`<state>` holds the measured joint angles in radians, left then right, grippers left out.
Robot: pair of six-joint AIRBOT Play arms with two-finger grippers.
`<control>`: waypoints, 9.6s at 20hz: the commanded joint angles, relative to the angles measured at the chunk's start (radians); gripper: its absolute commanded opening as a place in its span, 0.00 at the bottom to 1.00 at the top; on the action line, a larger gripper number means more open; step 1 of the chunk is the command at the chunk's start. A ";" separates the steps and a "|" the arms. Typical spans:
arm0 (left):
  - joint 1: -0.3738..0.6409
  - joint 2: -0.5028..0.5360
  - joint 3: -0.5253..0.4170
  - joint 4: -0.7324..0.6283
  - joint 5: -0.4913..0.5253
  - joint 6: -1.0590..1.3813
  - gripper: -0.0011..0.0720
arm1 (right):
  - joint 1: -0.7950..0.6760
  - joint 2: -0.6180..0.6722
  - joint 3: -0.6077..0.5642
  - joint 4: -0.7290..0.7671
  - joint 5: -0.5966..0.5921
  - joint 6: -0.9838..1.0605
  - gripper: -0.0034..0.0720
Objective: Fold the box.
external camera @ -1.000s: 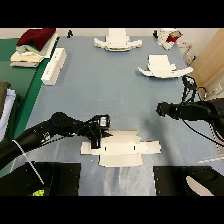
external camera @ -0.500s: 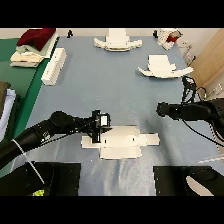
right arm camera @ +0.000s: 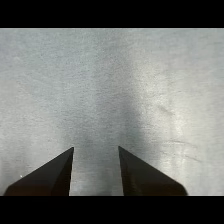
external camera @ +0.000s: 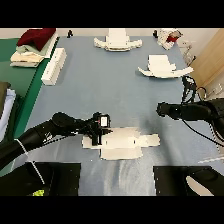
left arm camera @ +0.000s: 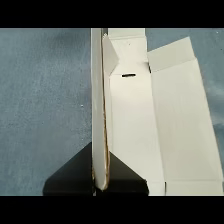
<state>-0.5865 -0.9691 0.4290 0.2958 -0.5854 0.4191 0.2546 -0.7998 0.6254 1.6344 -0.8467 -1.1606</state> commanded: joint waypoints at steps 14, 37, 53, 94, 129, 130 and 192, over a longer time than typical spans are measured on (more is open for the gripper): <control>0.000 -0.005 -0.032 -0.008 -0.088 -0.001 0.03 | 0.001 0.001 0.001 0.064 -0.045 -0.018 0.52; 0.000 -0.005 -0.032 -0.008 -0.096 -0.019 0.03 | 1.057 0.103 -0.029 -0.133 -0.397 0.297 0.05; 0.000 -0.004 -0.032 -0.008 -0.096 -0.019 0.03 | 1.175 -0.153 -0.064 -0.339 -0.196 -0.053 0.68; 0.000 -0.004 -0.032 -0.008 -0.096 -0.019 0.03 | 0.336 0.042 -0.225 0.517 0.022 -1.522 1.00; 0.000 -0.004 -0.032 -0.008 -0.097 -0.019 0.03 | 0.338 -0.111 -0.239 0.509 0.088 -1.654 0.98; 0.000 -0.004 -0.032 -0.008 -0.097 -0.019 0.03 | 0.338 -0.115 -0.239 0.509 0.089 -1.661 0.98; 0.055 0.294 -0.032 0.394 -0.483 -1.328 0.03 | 0.338 -0.122 -0.238 0.497 0.087 -1.687 0.73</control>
<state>-0.4957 -0.6979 0.3981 0.7498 -0.9627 -0.6792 0.5919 -0.9222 0.3866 2.1315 -0.7597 -2.8471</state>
